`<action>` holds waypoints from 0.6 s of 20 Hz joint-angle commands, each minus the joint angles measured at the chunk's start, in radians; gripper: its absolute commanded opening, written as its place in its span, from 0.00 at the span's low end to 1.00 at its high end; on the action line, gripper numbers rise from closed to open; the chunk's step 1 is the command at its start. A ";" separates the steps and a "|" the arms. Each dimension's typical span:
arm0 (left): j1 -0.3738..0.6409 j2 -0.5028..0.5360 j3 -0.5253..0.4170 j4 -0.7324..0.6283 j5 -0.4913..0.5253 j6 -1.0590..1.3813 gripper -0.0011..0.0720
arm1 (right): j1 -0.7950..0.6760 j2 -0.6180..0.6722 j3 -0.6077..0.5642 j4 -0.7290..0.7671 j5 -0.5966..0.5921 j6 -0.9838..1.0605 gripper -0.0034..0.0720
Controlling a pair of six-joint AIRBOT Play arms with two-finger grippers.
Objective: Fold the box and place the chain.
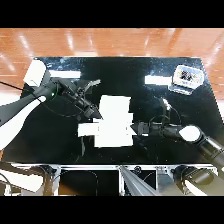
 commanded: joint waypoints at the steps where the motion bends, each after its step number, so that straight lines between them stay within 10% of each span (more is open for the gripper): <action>1: -0.001 0.073 -0.003 0.035 -0.061 0.087 0.04 | -0.074 0.002 0.138 -0.196 0.178 0.004 1.00; 12: -0.161 0.322 -0.356 0.220 -0.537 0.270 0.04 | -0.293 0.001 0.485 -0.492 0.310 0.003 1.00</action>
